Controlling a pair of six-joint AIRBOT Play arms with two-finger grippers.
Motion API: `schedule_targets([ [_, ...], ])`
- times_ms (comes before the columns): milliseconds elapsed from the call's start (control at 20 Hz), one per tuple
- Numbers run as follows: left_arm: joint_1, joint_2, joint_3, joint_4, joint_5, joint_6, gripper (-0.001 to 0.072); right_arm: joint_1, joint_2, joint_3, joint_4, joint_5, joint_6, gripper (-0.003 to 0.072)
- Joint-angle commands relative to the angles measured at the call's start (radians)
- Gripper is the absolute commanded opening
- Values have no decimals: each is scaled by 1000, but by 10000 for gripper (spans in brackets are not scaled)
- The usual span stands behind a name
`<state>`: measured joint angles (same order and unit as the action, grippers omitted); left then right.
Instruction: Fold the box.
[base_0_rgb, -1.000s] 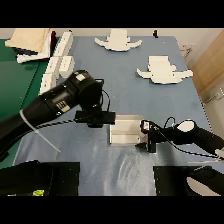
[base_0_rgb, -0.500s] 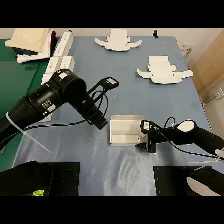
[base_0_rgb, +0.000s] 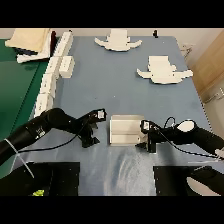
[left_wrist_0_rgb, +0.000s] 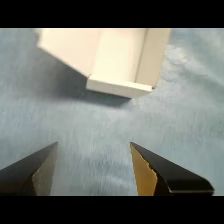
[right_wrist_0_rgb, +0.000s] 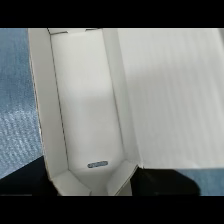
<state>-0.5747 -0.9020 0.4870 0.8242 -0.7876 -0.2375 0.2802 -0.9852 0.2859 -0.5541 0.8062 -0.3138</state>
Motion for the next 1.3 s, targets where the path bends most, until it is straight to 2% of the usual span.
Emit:
schedule_targets([
  [0, -6, 5, -122, -271, 138, 378, 700, 1, 0, 0, 0, 0, 0, 502],
  [250, -61, -121, -125, -489, 193, 546, 700, 1, 0, 0, 0, 0, 0, 502],
  [400, -64, -168, -114, -494, 217, 540, 700, 1, 0, 0, 0, 0, 0, 502],
  [1250, -141, -251, -39, -504, 253, 551, 700, 1, 0, 0, 0, 0, 0, 502],
])
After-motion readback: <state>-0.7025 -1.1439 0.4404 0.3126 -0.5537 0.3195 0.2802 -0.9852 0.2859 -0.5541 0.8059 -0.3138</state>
